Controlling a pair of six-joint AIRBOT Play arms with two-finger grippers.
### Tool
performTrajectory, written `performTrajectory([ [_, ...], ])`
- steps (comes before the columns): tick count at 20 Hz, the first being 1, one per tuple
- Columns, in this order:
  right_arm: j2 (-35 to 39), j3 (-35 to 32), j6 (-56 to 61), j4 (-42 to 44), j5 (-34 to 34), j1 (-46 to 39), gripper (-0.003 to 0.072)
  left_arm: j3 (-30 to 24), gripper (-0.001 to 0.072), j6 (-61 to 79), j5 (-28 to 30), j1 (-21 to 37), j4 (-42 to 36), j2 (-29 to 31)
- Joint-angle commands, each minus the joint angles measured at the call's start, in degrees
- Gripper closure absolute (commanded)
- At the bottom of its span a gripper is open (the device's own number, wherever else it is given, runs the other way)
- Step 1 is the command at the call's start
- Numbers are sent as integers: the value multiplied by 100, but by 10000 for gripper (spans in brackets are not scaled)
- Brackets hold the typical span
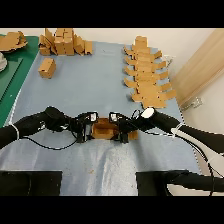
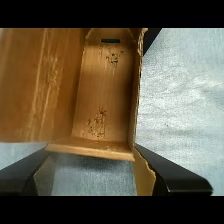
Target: Fold the box.
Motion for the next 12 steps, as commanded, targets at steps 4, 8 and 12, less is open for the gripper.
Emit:
performTrajectory([
  [4,-2,0,-7,-20,35,4,105,216,23,13,-136,-4,-59,-103],
  [8,-2,0,-7,-20,26,4,105,216,23,-337,-151,4,-57,-101],
  [12,-2,0,-7,-22,9,4,105,216,23,-337,-459,166,-52,-103],
])
